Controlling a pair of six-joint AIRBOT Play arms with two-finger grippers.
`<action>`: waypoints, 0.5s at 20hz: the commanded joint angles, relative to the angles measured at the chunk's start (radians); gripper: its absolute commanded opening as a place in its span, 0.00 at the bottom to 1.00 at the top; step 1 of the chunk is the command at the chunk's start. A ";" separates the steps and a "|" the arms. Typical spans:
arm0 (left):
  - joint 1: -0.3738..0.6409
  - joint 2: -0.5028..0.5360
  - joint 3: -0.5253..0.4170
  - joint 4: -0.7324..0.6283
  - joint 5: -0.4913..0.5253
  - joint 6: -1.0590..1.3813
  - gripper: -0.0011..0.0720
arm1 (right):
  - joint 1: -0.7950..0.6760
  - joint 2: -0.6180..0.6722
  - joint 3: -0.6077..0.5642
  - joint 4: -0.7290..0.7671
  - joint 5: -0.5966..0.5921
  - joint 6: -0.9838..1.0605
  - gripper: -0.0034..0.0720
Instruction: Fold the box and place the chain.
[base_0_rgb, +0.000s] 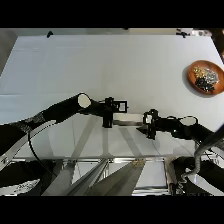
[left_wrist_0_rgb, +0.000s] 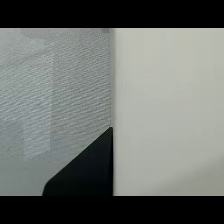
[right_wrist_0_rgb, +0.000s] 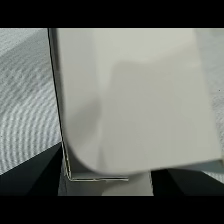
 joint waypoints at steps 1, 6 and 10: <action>0.000 0.001 0.000 0.000 0.000 0.000 0.04 | -0.001 0.000 0.001 0.000 -0.001 0.000 0.58; 0.000 0.001 0.000 0.000 0.000 0.000 0.04 | -0.001 0.000 0.001 -0.007 -0.001 0.000 0.58; 0.000 0.001 0.000 0.000 0.000 0.000 0.04 | -0.001 0.000 0.001 -0.007 0.000 0.000 0.58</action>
